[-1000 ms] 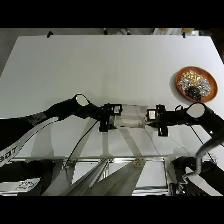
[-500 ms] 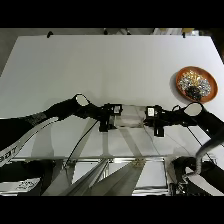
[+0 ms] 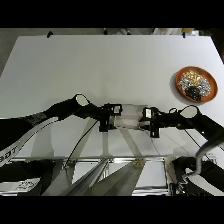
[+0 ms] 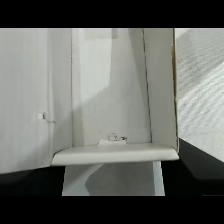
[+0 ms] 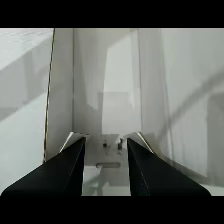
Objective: Fold the box and place the chain.
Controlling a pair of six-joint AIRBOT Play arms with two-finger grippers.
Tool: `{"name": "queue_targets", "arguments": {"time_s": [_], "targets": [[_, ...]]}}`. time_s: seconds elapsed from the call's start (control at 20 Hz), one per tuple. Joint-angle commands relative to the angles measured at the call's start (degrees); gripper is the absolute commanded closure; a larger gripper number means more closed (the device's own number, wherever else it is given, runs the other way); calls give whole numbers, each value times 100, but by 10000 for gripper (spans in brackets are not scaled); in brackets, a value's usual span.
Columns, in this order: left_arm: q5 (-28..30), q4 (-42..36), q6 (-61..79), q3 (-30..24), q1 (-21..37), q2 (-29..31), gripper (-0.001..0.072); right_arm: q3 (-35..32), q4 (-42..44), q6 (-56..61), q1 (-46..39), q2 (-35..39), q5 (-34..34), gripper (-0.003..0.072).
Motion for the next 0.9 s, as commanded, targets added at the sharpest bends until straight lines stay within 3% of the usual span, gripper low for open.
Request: {"name": "queue_targets", "arguments": {"time_s": [0.0, 0.15, 0.35, 0.65, 0.85], "targets": [[7, -4, -7, -2, -2, 0, 454, -20, -20, -13, 186, -85, -61, 377], [4, -4, -7, -2, -2, 0, 454, -20, -437, 245, 181, 107, -114, 412], [4, -4, -7, 0, -2, 0, 454, -20, -1462, 1272, 181, 728, -68, 666], [4, -4, -7, 0, -2, 0, 454, -20, -1746, 4103, 175, 1858, -129, 672], [7, -4, -7, 0, -2, 0, 454, -20, -1757, 5674, -535, 2214, -496, 671]]}}
